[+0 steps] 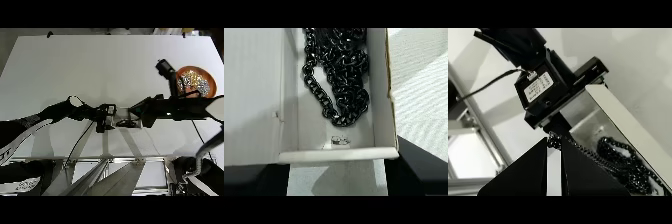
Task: Fold the box and place the chain.
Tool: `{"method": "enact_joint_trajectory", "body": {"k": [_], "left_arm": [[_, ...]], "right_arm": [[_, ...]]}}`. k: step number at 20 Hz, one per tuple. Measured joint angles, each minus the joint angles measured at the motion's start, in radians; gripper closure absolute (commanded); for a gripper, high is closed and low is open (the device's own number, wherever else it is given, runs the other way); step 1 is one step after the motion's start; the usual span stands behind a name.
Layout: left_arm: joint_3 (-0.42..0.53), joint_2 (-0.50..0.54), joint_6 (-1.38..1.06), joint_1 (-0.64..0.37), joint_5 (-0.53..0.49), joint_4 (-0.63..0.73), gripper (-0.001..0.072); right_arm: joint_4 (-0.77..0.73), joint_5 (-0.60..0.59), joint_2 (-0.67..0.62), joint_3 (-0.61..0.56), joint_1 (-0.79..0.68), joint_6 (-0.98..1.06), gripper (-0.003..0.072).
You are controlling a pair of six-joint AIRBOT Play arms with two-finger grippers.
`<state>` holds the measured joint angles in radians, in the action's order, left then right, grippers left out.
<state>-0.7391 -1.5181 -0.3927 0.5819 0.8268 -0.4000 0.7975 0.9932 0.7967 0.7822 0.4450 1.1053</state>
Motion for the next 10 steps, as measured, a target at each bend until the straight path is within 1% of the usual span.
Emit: {"method": "enact_joint_trajectory", "body": {"k": [2, 3, 5, 8, 10], "left_arm": [[0.0, 0.0, 0.0, 0.0, 0.0, 0.0, 0.0437], [0.0, 0.0, 0.0, 0.0, 0.0, 0.0, 0.0437], [0.0, 0.0, 0.0, 0.0, 0.0, 0.0, 0.0437], [0.0, 0.0, 0.0, 0.0, 0.0, 0.0, 0.0437], [0.0, 0.0, 0.0, 0.0, 0.0, 0.0, 0.0437]], "right_arm": [[0.039, 0.003, 0.054, 0.0, 0.026, -0.002, 0.0573], [0.063, 0.006, 0.083, 0.0, 0.037, -0.002, 0.0556], [0.099, 0.011, 0.132, 0.001, 0.05, 0.007, 0.0484], [0.129, 0.027, 0.167, 0.026, 0.051, 0.012, 0.0485], [0.143, 0.061, 0.177, 0.085, 0.023, 0.001, 0.0499]]}}
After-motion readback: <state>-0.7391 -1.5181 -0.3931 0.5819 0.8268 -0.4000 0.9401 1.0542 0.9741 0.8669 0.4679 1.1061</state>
